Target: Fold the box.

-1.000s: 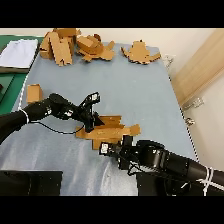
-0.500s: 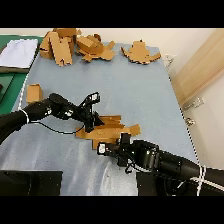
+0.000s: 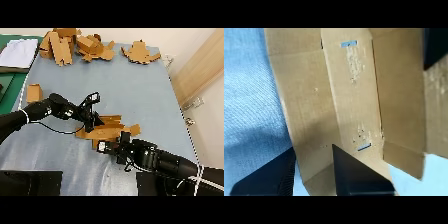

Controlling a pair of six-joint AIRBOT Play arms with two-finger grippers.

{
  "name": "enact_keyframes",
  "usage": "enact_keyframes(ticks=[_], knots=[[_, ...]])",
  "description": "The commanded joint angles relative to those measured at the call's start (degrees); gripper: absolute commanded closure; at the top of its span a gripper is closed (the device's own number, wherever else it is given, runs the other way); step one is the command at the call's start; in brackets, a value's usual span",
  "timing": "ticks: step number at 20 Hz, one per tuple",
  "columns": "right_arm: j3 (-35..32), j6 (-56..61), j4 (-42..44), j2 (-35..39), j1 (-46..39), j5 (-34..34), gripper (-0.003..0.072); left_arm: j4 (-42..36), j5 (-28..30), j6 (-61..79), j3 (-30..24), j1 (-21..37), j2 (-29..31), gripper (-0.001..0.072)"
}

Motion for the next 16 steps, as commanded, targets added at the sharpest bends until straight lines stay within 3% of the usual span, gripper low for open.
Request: enact_keyframes(ticks=[1, 8, 9, 10, 16], knots=[[0.2, 0.74, -1.05, -0.13, -0.13, -0.55, 0.0342, 0.02, -0.04, 0.02, 0.04, 0.02, -0.04, 0.0696], [1.16, 1.66, -1.84, 3.43, -0.13, 0.2, 0.033, 0.02, -0.04, 0.04, 0.04, 0.02, -0.02, 0.0697], [1.16, 2.4, -1.6, 3.5, -0.13, 0.22, 0.0262, 0.02, -0.07, 0.02, 0.04, 0.02, -0.02, 0.0696], [1.16, 3.78, -1.51, 3.41, -0.13, 0.17, 0.0132, 0.02, -0.07, 0.02, 0.04, 0.02, -0.02, 0.0697], [1.16, 3.98, -1.44, 3.37, -0.11, 0.28, 0.012, 0.02, -0.04, 0.02, 0.04, 0.0, -0.02, 0.0697]])
